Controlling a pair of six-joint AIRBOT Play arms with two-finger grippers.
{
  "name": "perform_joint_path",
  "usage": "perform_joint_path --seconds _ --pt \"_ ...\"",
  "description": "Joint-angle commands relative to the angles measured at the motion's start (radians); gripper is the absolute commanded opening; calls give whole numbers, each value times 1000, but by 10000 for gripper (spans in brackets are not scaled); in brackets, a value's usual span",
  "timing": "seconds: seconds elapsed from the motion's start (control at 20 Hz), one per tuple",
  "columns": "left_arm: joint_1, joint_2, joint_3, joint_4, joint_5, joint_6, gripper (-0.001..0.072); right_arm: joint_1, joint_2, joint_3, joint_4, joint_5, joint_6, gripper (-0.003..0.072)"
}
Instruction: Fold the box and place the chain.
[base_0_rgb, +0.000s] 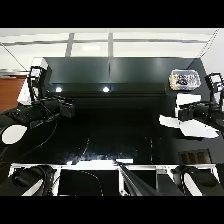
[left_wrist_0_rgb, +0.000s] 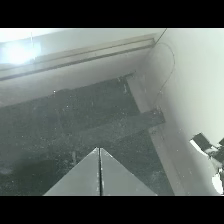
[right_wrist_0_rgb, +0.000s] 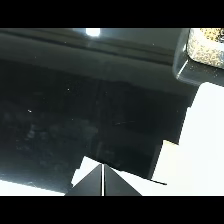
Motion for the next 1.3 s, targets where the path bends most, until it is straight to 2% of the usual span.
perform_joint_path --seconds 0.0,0.5,0.7,0.85,0.95,1.0,1.05,1.1,1.15,1.25 --pt "-1 1 0 0 0 0 27 1 0 0 0 0 0 16" --pt "-1 0 0 0 8 0 27 1 0 0 0 0 0 16" --pt "0 -5 0 1 156 0 27 1 0 -1 -4 -30 -2 16" --pt "1 -36 0 3 328 0 27 1 0 -1 57 -237 0 17" --pt "1 -55 0 0 444 0 27 1 0 -1 115 -267 0 31" --pt "1 -58 0 0 478 0 30 1 0 -1 114 -278 0 318" --pt "3 -61 0 1 504 0 92 1 -2 -1 97 -279 -1 720" --pt "5 -71 0 0 543 0 449 -1 -9 0 53 -278 36 720" --pt "5 -85 0 3 574 3 703 -15 -24 3 -34 -272 135 720" --pt "10 -116 0 4 581 12 707 -100 -93 50 -306 -227 459 720"
